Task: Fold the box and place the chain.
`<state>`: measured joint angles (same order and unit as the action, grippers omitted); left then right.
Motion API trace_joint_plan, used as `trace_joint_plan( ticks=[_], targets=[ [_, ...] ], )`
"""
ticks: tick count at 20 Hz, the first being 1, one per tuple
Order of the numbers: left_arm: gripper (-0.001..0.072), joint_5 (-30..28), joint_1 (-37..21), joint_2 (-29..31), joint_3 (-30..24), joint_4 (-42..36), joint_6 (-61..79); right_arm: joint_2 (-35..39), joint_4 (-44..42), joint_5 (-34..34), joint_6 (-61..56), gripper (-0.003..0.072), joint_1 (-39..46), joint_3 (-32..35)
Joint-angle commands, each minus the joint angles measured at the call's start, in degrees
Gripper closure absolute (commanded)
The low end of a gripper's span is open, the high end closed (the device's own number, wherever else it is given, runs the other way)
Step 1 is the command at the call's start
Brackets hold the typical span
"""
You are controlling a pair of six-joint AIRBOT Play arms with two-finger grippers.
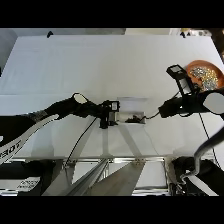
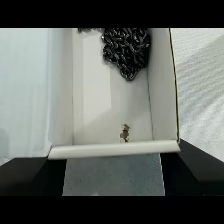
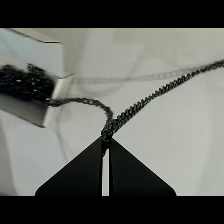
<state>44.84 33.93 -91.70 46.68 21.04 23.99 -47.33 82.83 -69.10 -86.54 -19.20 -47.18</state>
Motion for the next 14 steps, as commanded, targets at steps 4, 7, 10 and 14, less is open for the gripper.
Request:
trace_joint_plan(
  ticks=[4, 7, 10, 14],
  targets=[
    [0.0504, 0.0, 0.0, 0.0, 0.0, 0.0, 0.0, 1.4, -16.3, 11.1, 0.1, 0.0669, -4.3, -0.1],
    [0.0504, 0.0, 0.0, 0.0, 0.0, 0.0, 0.0, 1.4, -20.0, 13.7, 1.2, 0.0669, -6.3, -0.1],
    [0.0504, 0.0, 0.0, 0.0, 0.0, 0.0, 0.0, 1.4, -21.4, 15.6, 1.3, 0.0669, -8.5, -0.1],
    [0.0504, 0.0, 0.0, 0.0, 0.0, 0.0, 0.0, 0.6, -22.3, 17.9, 0.9, 0.0668, -10.1, -0.1]
  ],
)
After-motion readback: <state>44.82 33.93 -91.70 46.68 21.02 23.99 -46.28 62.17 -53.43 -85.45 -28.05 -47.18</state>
